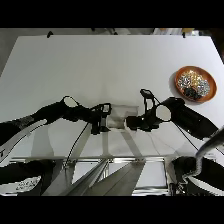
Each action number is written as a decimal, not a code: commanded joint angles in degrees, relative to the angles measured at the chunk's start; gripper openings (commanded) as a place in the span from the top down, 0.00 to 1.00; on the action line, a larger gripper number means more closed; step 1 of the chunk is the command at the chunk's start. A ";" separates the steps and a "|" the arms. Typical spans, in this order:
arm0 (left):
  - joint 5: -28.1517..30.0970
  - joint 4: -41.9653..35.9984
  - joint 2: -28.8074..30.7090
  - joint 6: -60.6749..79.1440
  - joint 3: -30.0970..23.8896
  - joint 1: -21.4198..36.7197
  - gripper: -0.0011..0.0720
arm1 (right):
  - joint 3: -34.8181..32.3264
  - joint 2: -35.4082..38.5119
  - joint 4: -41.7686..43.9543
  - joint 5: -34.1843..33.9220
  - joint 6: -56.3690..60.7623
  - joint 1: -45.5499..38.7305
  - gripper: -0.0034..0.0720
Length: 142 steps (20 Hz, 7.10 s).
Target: Fold the box and place the chain.
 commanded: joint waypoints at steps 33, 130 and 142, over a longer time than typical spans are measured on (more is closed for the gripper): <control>-0.48 0.17 0.02 0.13 0.04 0.02 0.70 | 8.44 -12.70 -14.34 5.97 21.64 7.80 0.54; -0.48 0.17 0.02 0.13 0.04 0.02 0.70 | 27.19 -26.08 -18.38 2.49 -36.02 -57.75 0.94; -0.48 0.15 0.02 0.13 0.04 0.02 0.70 | 27.17 4.57 -15.61 10.97 -39.04 -47.52 0.94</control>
